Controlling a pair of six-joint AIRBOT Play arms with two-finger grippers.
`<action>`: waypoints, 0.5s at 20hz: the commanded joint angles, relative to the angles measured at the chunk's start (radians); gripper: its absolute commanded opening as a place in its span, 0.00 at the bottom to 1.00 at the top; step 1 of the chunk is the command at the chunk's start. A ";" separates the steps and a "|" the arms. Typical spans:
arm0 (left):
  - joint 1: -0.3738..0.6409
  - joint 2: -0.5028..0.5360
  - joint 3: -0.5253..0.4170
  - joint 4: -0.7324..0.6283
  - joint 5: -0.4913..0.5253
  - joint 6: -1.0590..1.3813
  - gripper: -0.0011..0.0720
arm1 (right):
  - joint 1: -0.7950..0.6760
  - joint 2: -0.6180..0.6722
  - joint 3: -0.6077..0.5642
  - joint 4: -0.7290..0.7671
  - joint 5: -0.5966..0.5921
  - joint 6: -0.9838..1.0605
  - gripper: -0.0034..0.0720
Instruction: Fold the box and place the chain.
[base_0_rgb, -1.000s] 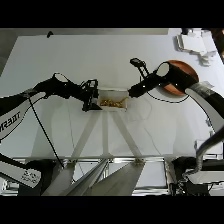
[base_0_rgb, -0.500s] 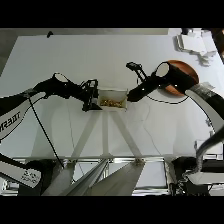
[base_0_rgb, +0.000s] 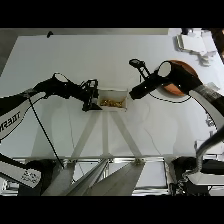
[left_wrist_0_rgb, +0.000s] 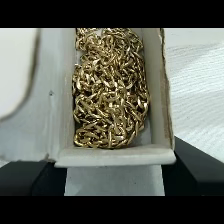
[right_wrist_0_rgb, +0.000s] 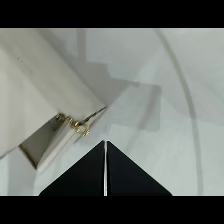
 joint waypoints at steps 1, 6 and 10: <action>0.001 0.000 0.000 0.000 0.000 0.000 0.30 | 0.001 -0.011 0.000 0.045 -0.076 0.021 0.06; 0.001 0.000 0.000 0.000 0.000 0.000 0.30 | 0.016 -0.050 0.000 0.095 -0.002 0.022 0.06; 0.001 0.000 0.000 0.000 0.000 0.000 0.30 | 0.037 -0.050 0.000 0.096 0.029 0.023 0.05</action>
